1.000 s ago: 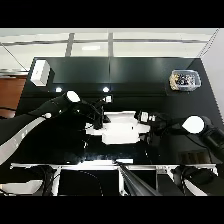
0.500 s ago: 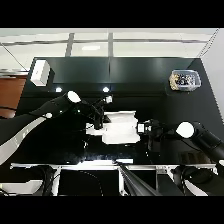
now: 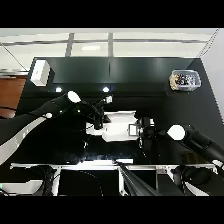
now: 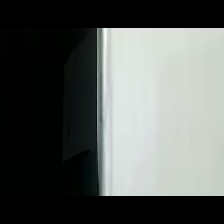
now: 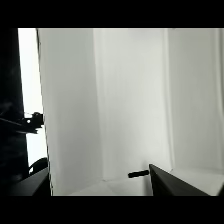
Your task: Fold the box and place the chain.
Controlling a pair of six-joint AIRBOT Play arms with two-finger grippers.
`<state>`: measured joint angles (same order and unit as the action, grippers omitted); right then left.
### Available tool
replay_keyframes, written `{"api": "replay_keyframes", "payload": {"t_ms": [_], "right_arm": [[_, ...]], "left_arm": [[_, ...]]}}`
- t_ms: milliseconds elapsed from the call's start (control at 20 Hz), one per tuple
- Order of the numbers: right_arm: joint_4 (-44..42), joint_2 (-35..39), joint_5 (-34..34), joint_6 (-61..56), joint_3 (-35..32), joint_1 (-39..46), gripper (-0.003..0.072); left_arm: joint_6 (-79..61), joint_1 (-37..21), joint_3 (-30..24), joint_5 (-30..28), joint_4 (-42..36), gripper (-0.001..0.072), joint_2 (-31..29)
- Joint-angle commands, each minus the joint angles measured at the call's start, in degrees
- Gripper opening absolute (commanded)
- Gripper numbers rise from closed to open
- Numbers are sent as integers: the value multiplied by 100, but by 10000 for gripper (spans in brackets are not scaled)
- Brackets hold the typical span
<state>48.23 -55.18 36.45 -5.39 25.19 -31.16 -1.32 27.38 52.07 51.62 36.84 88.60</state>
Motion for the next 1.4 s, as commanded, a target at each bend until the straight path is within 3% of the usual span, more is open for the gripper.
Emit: {"api": "replay_keyframes", "payload": {"t_ms": [0,300,550,750,1200,1350], "right_arm": [[-197,-31,-240,-146,289,186,669],[-1355,-236,79,704,433,761,669],[-1412,-474,-94,780,433,785,669],[-1434,-474,262,782,457,1287,669],[-2699,-782,638,1836,457,1464,669],[-2702,-872,761,1873,455,1307,669]], "left_arm": [[0,2,0,0,2,29,2],[0,2,0,0,2,29,2],[0,4,0,2,2,29,2],[0,2,0,2,2,29,2],[-4,4,2,-4,20,29,2],[-4,4,13,-15,22,29,0]]}}
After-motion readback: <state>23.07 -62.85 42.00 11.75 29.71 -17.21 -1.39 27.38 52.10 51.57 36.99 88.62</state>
